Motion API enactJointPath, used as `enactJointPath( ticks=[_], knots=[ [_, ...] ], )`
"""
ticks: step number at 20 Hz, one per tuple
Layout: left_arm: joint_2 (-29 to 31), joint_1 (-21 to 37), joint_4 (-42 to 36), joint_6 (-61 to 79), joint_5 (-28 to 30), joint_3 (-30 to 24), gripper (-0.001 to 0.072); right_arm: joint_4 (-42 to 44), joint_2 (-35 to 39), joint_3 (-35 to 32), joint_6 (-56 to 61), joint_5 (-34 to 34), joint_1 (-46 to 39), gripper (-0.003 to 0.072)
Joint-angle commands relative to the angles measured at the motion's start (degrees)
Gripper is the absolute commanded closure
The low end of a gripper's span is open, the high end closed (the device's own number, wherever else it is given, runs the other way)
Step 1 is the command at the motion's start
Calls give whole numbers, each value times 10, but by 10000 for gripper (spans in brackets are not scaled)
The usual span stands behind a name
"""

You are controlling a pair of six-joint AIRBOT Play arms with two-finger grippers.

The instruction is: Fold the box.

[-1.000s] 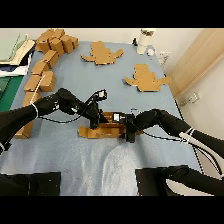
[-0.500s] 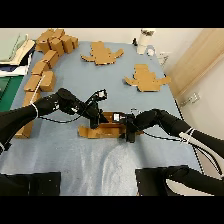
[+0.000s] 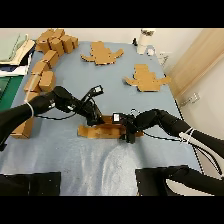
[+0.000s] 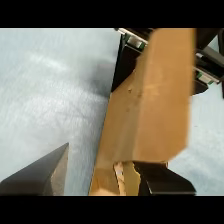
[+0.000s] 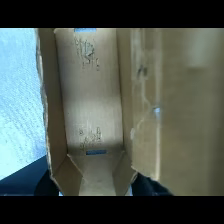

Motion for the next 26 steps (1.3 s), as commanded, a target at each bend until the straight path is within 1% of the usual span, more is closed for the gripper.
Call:
enactJointPath(
  ticks=[1, 3, 5, 6, 7, 8, 10, 12, 14, 15, 18, 20, 23, 24, 26],
  knots=[
    [46, 33, 100, -124, -29, 1, 218, 0, 0, 0, 0, 2, 0, 115],
    [76, 47, 135, -176, -73, 0, 219, 0, 0, 0, 0, 2, 0, 115],
    [84, 47, 147, -211, -144, 0, 226, 0, 0, 0, 0, 2, 0, 114],
    [82, 42, 146, -249, -175, -1, 381, 0, 0, 0, 0, 2, 0, 114],
    [81, 34, 142, -288, -197, -3, 710, 0, 0, 0, 0, 2, 0, 115],
    [80, 25, 127, -314, -196, -6, 698, 0, 0, 0, 0, 2, 0, 115],
    [80, 2, 66, -340, -173, -12, 698, 0, 0, 0, 0, 2, 0, 114],
    [75, -17, 5, -340, -125, -12, 698, 0, 0, 0, 0, 2, 0, 115],
    [54, -18, -74, -332, -90, -10, 698, 0, 0, 0, 0, 2, 0, 115],
    [38, -14, -99, -322, -79, -7, 698, 0, 0, 0, 0, 2, 0, 115],
    [-5, -6, -106, -322, -8, 13, 698, 0, 0, 0, 0, 2, 0, 115],
    [-34, 3, -89, -331, 20, 32, 698, 0, 0, 0, 0, 1, 0, 115],
    [-82, 0, -8, -403, 4, 61, 699, 0, 0, 0, 0, 1, 0, 115],
    [-92, 0, 7, -417, -5, 66, 699, 0, 0, 0, 0, 1, 0, 115],
    [-102, -1, 4, -421, -15, 68, 699, 0, 0, 0, 0, 1, 0, 114]
  ],
)
